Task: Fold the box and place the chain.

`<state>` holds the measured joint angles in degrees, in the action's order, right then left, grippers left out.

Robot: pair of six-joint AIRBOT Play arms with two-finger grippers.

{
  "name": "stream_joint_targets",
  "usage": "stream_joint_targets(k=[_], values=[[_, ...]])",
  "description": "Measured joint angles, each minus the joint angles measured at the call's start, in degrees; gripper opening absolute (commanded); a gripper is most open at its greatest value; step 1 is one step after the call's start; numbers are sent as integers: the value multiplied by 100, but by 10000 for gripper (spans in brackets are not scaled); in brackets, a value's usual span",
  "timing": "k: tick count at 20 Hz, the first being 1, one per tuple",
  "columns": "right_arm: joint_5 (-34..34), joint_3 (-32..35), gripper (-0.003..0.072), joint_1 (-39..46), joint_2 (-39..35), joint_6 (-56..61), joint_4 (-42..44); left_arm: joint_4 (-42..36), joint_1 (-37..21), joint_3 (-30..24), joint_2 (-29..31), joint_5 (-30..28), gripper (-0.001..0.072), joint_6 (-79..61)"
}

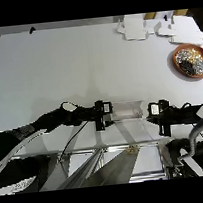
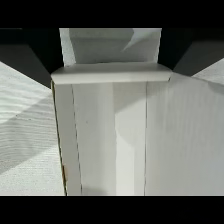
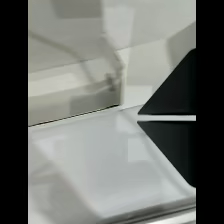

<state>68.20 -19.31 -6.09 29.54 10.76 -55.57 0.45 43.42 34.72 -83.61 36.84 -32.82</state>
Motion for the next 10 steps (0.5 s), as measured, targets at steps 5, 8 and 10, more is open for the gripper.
stream_joint_targets(k=[5,8,10], values=[[-656,0,19,2,258,-210,1947,2,0,0,0,0,209,0],[-1185,0,19,2,962,-774,3303,2,0,0,0,0,209,0],[-1578,-2,19,0,1537,-1034,3947,2,0,0,0,-2,209,0]])
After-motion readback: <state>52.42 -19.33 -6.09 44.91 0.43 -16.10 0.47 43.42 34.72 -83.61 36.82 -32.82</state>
